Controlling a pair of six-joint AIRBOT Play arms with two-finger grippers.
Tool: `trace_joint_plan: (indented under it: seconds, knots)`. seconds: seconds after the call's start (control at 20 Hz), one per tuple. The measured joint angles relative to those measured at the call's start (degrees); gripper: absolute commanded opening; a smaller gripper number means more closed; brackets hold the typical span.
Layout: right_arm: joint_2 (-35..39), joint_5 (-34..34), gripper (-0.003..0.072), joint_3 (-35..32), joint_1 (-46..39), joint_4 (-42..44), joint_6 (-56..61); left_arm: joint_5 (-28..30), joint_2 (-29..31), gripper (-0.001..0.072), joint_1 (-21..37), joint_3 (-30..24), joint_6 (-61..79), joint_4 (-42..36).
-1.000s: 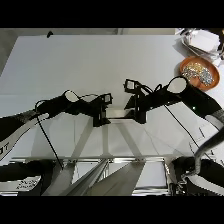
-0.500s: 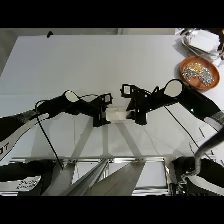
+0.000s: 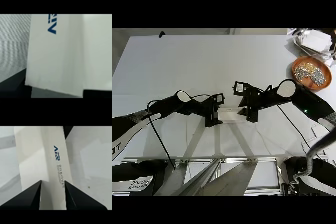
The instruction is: Fold the box and place the chain.
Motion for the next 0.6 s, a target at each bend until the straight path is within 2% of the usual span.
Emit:
trace_joint_plan:
  seconds: [0.6]
  knots:
    - [-2.3,-0.3,0.0299,-1.1,0.5,-0.3,-0.9,0.0,0.0,0.0432,0.0,0.0,0.0,0.0]
